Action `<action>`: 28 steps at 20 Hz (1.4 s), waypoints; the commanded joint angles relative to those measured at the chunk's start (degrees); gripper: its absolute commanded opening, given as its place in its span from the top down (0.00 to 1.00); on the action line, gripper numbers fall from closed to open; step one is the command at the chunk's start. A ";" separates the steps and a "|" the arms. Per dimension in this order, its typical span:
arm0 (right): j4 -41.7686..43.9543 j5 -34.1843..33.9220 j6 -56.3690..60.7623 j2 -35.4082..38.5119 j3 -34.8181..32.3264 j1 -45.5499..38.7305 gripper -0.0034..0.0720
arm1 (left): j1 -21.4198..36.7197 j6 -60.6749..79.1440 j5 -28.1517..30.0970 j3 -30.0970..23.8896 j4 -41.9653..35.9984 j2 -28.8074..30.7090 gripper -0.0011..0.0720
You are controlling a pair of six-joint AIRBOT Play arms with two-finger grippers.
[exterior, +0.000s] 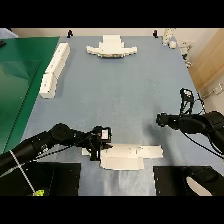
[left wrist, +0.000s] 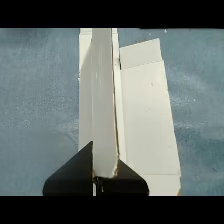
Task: Fold the box.
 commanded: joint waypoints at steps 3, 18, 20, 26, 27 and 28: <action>0.02 0.02 0.00 -0.02 0.02 -0.04 0.33 | 3.21 -1.40 -4.28 2.82 -0.13 -0.90 0.96; 1.57 -0.02 0.00 -0.02 0.04 -0.04 0.34 | 3.28 -2.67 -5.79 3.76 0.02 -4.17 0.96; 1.57 -0.02 0.00 -0.02 0.04 -0.02 0.34 | 3.28 -2.67 -5.84 4.02 0.04 -4.17 0.96; 4.57 -0.17 -0.02 0.00 0.04 -0.02 0.35 | 3.28 -2.69 -5.81 4.04 0.02 -4.17 0.96; 7.06 -0.79 -0.50 0.00 0.13 -0.02 0.50 | 3.26 -2.69 -5.81 4.04 0.02 -4.17 0.96; 10.43 -2.16 -2.49 0.00 0.33 -0.02 0.84 | 3.28 -2.69 -5.81 4.04 0.02 -4.17 0.96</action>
